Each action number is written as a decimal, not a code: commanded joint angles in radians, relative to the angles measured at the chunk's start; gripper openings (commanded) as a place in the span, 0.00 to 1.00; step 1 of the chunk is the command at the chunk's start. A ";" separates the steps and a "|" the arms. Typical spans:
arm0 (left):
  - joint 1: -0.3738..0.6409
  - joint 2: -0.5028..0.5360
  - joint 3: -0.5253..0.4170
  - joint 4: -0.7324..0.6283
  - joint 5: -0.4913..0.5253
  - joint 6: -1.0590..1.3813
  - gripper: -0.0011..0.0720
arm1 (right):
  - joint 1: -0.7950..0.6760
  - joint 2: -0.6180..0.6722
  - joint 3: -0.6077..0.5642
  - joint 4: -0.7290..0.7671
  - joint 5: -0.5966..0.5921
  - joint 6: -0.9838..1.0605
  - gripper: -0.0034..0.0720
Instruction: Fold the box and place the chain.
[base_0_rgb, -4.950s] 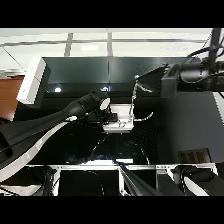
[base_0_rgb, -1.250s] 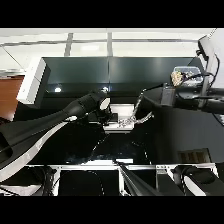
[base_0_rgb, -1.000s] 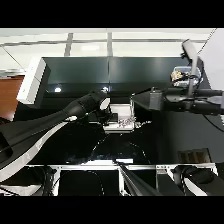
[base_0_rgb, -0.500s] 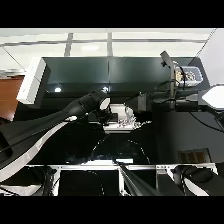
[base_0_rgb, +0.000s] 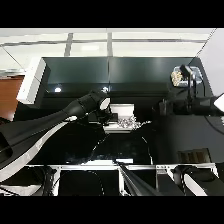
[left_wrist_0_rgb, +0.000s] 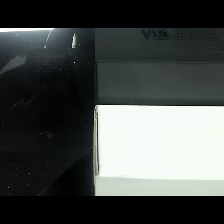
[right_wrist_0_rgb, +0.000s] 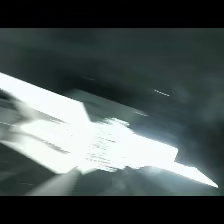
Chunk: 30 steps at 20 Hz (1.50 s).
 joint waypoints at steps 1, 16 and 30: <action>0.000 0.000 0.000 0.001 0.000 0.000 0.06 | -0.043 0.021 -0.213 -0.023 -0.206 -0.228 0.95; 0.000 0.000 0.000 0.000 -0.002 0.000 0.06 | 0.180 -0.425 -0.106 0.296 -0.272 -1.500 0.95; 0.000 0.000 0.000 0.000 -0.002 0.000 0.06 | 0.229 -0.465 -0.106 0.219 -0.284 -1.460 0.95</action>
